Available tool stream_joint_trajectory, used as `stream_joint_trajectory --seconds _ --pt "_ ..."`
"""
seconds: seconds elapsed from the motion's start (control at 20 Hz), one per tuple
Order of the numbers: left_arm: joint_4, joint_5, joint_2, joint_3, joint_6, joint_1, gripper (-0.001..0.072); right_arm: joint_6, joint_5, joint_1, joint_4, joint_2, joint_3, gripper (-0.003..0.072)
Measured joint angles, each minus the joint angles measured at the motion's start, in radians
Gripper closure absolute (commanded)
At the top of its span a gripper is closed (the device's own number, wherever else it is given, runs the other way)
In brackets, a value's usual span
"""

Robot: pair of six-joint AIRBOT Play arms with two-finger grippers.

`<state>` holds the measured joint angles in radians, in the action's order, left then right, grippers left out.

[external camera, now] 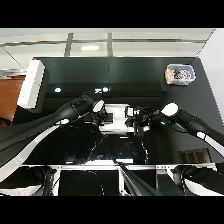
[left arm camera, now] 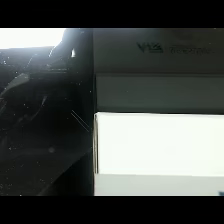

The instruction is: Fold the box and place the chain.

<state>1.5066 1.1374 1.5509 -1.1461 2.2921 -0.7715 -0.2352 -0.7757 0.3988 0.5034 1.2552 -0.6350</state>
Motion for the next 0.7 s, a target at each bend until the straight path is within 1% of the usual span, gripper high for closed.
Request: stream_joint_trajectory --seconds 0.25,0.3,0.4,0.45,0.5,0.55,0.6,0.65,0.7 --pt "-0.001 -0.002 0.0 0.0 0.001 0.0 0.0684 0.005 0.002 0.01 -0.044 0.019 0.0 0.0614" --pt "-0.001 -0.004 0.0 0.0 0.001 0.0 0.0684 0.008 0.003 0.011 -0.05 0.02 0.0 0.0577" --pt "-0.001 -0.005 0.0 0.0 0.001 0.0 0.0684 0.013 0.003 0.011 -0.052 0.023 0.0 0.0579" --pt "-0.002 -0.005 0.0 0.0 0.001 0.0 0.0684 0.016 0.003 0.011 -0.054 0.023 0.0 0.0541" --pt "-0.001 -0.006 0.0 0.0 0.001 0.0 0.0684 0.02 0.003 0.012 -0.055 0.024 0.0 0.0436" --pt "-0.002 -0.008 0.0 0.0 0.002 0.0 0.0684 0.021 0.005 0.012 -0.058 0.024 0.0 0.0609" --pt "-0.002 -0.008 0.0 0.0 0.003 0.0 0.0684 0.027 0.008 0.012 -0.057 0.024 0.0 0.0659" --pt "-0.002 -0.008 0.0 0.0 0.003 0.0 0.0684 0.033 0.014 0.012 -0.056 0.024 0.0 0.0638" --pt "-0.002 -0.009 0.0 0.0 0.003 0.0 0.0684 0.036 0.017 0.012 -0.056 0.024 0.0 0.0487"
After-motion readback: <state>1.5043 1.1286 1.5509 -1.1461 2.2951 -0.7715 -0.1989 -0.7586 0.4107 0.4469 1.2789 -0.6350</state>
